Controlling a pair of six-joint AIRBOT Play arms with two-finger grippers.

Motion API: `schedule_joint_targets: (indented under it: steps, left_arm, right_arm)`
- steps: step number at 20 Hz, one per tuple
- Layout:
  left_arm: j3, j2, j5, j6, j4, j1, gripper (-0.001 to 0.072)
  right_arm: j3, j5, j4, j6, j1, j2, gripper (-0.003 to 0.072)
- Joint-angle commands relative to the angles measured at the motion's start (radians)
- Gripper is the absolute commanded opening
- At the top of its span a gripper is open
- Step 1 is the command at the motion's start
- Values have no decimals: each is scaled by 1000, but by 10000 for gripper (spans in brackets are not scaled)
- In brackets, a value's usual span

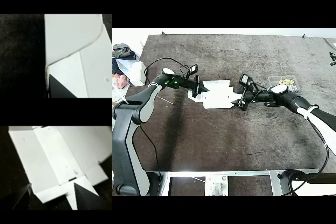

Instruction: Fold the box and place the chain.

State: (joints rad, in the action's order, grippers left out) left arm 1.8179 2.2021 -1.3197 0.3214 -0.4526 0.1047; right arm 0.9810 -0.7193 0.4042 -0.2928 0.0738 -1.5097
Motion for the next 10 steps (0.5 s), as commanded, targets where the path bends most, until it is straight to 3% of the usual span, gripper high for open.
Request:
schedule_joint_targets:
  steps: [1, 10]
  left_arm:
    - [0, 0, 3, 0, -2, -1, 11]
    - [0, 0, 3, 0, 13, -1, 11]
  right_arm:
    - [0, 0, 12, -124, 47, -47, 586]
    - [2, 108, 76, -179, 94, -99, 592]
